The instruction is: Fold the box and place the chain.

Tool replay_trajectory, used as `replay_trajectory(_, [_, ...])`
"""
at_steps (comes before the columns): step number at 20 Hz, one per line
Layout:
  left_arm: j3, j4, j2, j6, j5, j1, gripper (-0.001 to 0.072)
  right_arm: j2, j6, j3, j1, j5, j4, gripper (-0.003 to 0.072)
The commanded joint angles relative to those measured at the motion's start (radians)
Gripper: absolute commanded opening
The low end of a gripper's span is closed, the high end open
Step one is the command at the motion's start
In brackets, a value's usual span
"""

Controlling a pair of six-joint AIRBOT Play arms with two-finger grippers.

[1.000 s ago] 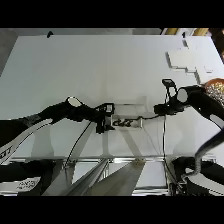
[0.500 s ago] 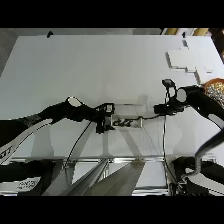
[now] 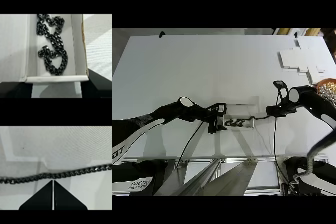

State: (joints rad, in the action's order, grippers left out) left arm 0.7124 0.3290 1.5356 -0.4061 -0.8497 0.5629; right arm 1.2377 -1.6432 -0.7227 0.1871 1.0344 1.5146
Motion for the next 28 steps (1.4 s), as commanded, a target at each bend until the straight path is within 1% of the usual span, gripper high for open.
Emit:
replay_trajectory(1, [0.000, 0.000, 0.000, 0.000, 0.000, 0.000, 0.0036, -0.055, 0.028, 0.000, 0.000, 0.024, 0.000, 0.0011])
replay_trajectory(3, [0.000, 0.000, 0.000, 0.000, 0.000, 0.000, 0.0036, -0.087, 0.023, 0.000, 0.000, 0.022, 0.000, 0.0011])
replay_trajectory(5, [0.000, 0.000, 0.000, 0.000, 0.000, 0.000, 0.0036, -0.082, 0.017, 0.000, 0.000, 0.026, 0.000, 0.0016])
replay_trajectory(6, [0.000, 0.000, 0.000, 0.000, 0.000, 0.000, 0.0036, -0.077, 0.014, 0.000, 0.000, 0.025, -0.004, 0.0083])
replay_trajectory(7, [0.000, 0.000, 0.000, 0.000, 0.000, 0.000, 0.0036, -0.070, -0.016, 0.000, 0.000, 0.024, -0.005, 0.0162])
replay_trajectory(10, [0.000, 0.000, 0.000, 0.000, 0.000, 0.000, 0.0036, -0.037, -0.106, 0.000, 0.000, -0.008, -0.019, 0.0366])
replay_trajectory(12, [0.000, 0.000, 0.000, 0.000, 0.000, 0.000, 0.0036, -0.031, -0.112, 0.000, 0.000, -0.037, -0.046, 0.0404])
replay_trajectory(16, [0.000, 0.000, 0.000, 0.000, 0.000, 0.000, 0.0036, -0.018, -0.139, 0.001, 0.000, -0.047, -0.051, 0.0409])
replay_trajectory(21, [0.000, 0.000, 0.000, 0.000, 0.000, 0.000, 0.0036, 0.031, -0.163, 0.001, 0.000, -0.020, -0.048, 0.0407])
replay_trajectory(24, [0.000, 0.000, 0.000, 0.000, 0.000, 0.000, 0.0036, 0.040, -0.164, 0.001, 0.000, -0.022, -0.047, 0.0387])
replay_trajectory(25, [0.000, 0.000, 0.000, 0.000, 0.000, 0.000, 0.0036, 0.045, -0.163, 0.001, 0.000, -0.024, -0.044, 0.0353])
replay_trajectory(26, [0.000, 0.000, 0.000, 0.000, 0.000, 0.000, 0.0036, 0.049, -0.163, 0.001, 0.000, -0.027, -0.039, 0.0294])
replay_trajectory(27, [0.000, 0.000, 0.000, 0.000, 0.000, 0.000, 0.0036, 0.050, -0.163, 0.001, 0.000, -0.031, -0.030, 0.0274])
replay_trajectory(28, [0.000, 0.000, 0.000, 0.000, 0.000, 0.000, 0.0036, 0.050, -0.162, 0.001, 0.000, -0.032, -0.024, 0.0214])
